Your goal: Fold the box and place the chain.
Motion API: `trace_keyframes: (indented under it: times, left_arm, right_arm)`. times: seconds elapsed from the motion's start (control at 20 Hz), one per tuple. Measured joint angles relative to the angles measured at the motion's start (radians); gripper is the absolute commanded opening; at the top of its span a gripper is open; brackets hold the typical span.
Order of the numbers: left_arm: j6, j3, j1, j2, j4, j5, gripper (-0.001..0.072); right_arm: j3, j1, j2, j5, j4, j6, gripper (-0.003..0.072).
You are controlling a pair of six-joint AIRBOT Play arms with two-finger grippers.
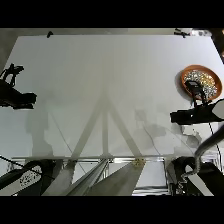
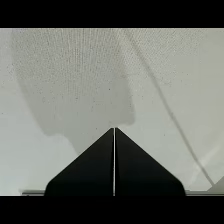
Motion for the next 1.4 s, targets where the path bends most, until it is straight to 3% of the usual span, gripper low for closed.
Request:
trace_keyframes:
  times: [0.25, 0.4, 0.55, 0.65, 0.7, 1.05, 1.4]
  left_arm:
    - [0.000, 0.000, 0.000, 0.000, 0.000, 0.000, 0.0012]
    - [0.000, 0.000, 0.000, 0.000, 0.000, 0.000, 0.0012]
    - [0.000, 0.000, 0.000, 0.000, 0.000, 0.000, 0.0012]
    - [0.000, 0.000, 0.000, 0.000, 0.000, 0.000, 0.0012]
    - [0.000, 0.000, 0.000, 0.000, 0.000, 0.000, 0.0012]
    - [0.000, 0.000, 0.000, 0.000, 0.000, 0.000, 0.0012]
    - [0.000, 0.000, 0.000, 0.000, 0.000, 0.000, 0.0012]
  right_arm:
    - [0.004, -0.037, 0.000, 0.012, -0.177, 0.068, 0.0008]
    - [0.022, -0.187, -0.004, 0.003, -0.330, 0.089, 0.0013]
    - [0.082, -0.433, -0.041, -0.056, -0.413, 0.039, 0.0412]
    - [0.141, -0.571, -0.100, -0.095, -0.433, -0.007, 0.0569]
    - [0.180, -0.629, -0.143, -0.098, -0.443, -0.037, 0.0607]
    - [0.427, -0.840, -0.468, -0.030, -0.543, -0.167, 0.0617]
    - [0.478, -0.872, -0.691, 0.013, -0.670, -0.193, 0.0604]
